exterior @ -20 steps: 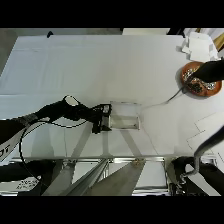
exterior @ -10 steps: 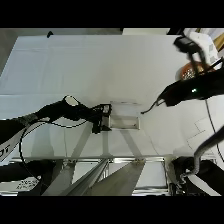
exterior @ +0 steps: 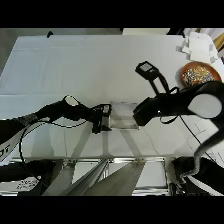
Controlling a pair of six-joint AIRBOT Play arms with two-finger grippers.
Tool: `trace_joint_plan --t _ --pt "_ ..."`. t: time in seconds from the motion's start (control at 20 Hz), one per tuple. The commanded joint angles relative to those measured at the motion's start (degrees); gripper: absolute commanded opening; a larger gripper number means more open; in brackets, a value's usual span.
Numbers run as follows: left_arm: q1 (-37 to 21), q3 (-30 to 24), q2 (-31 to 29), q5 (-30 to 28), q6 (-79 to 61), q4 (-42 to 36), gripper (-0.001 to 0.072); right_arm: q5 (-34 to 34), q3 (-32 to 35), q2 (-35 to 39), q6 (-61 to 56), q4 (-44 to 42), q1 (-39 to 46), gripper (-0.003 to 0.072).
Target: Fold the box and place the chain.
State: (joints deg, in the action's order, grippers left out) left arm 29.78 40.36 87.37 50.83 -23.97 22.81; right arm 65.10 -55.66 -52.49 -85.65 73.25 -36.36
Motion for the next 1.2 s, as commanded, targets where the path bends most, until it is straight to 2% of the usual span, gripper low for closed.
trace_joint_plan --t 0.0,0.15,0.35,0.5,0.7,0.9,0.95,1.0,1.05,1.15 --pt "0.0 0.0 0.0 0.0 0.0 0.0 0.0412 -9.2 3.1 0.0 -1.6 -0.2 -4.3 0.0011" --pt "0.0 0.0 0.0 0.0 0.0 0.0 0.0412 -14.3 5.7 -1.0 -1.6 -2.9 -4.5 0.0011" --pt "0.0 0.0 0.0 0.0 0.0 0.0 0.0412 -15.5 9.7 -5.0 -1.6 -3.2 -4.5 0.0011" --pt "0.0 0.0 0.0 0.0 0.0 0.0 0.0412 -19.0 13.6 -9.3 -1.6 -3.5 -4.5 0.0010" --pt "0.0 0.0 0.0 0.0 0.0 0.0 0.0412 -22.9 14.3 -14.9 -1.5 -5.1 -6.3 0.0010" --pt "0.0 0.0 0.0 0.0 0.0 0.0 0.0412 -24.4 14.3 -16.0 -1.5 -5.7 -7.8 0.0015" --pt "0.0 0.0 0.0 0.0 0.0 0.0 0.0412 -24.3 14.3 -16.0 -1.5 -5.7 -7.8 0.0028" --pt "0.0 0.0 0.0 0.0 0.0 0.0 0.0412 -24.1 14.3 -15.8 -1.5 -5.7 -7.8 0.0101" --pt "0.0 0.0 0.0 0.0 0.0 0.0 0.0412 -24.0 14.3 -15.4 -1.5 -5.7 -7.8 0.0137" --pt "0.0 0.0 0.0 0.0 0.0 0.0 0.0412 -23.9 14.2 -13.4 -1.5 -5.7 -7.7 0.0137"
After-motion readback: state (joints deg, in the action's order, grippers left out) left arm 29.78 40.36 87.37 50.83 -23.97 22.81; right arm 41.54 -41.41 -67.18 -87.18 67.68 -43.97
